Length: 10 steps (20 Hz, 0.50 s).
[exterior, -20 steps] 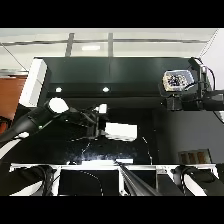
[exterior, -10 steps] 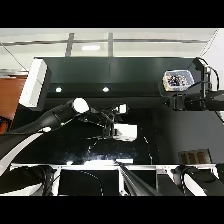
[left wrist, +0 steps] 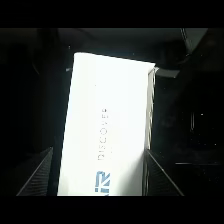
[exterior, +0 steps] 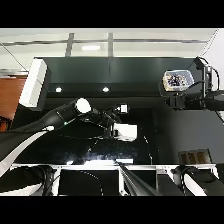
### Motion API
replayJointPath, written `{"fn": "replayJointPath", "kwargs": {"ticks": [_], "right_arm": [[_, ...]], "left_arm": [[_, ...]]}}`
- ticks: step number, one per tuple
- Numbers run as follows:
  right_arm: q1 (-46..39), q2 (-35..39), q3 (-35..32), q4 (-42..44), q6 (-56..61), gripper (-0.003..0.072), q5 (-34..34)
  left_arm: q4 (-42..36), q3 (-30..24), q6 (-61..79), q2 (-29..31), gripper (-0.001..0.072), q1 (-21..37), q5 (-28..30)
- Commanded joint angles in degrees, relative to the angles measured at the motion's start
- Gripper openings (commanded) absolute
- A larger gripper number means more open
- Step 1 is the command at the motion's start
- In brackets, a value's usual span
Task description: Fold the box and place the chain.
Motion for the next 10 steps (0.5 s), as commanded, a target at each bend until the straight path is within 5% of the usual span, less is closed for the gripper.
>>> {"fn": "replayJointPath", "kwargs": {"ticks": [1, 10], "right_arm": [[-0.02, 0.02, 0.07, 0.02, -0.04, 0.0020, -0.33], [-0.02, 0.02, 0.07, -0.02, -0.04, 0.0020, -0.31]], "left_arm": [[0.61, 0.07, -1.25, -0.44, 0.0713, -0.04, -0.20], [0.87, 0.28, -1.22, -0.44, 0.0713, 0.26, -2.97]]}}
